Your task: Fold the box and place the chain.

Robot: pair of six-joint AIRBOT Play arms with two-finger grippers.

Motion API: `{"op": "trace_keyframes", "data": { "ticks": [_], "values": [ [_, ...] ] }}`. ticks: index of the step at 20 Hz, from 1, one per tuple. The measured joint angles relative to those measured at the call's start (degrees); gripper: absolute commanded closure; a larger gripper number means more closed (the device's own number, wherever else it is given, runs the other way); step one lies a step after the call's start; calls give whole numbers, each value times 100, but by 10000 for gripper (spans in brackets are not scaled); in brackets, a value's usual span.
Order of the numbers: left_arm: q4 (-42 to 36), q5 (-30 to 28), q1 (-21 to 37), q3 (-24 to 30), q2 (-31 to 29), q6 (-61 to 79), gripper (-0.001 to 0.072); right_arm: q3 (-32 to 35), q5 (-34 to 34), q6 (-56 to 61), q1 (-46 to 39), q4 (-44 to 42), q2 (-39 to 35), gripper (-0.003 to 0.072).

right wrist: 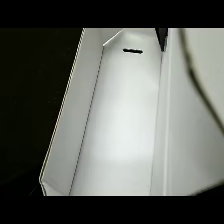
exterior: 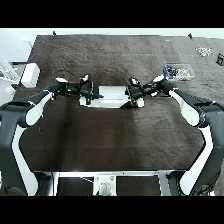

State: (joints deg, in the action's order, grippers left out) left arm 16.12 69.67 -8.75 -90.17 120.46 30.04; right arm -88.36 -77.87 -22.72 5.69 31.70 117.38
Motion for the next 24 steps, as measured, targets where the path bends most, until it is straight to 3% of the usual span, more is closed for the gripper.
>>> {"op": "trace_keyframes", "data": {
  "ticks": [24],
  "values": [
    [-9, -11, 4, 0, 0, -2, 688, -216, 356, 264, 96, 310, 55, 50]
  ]
}}
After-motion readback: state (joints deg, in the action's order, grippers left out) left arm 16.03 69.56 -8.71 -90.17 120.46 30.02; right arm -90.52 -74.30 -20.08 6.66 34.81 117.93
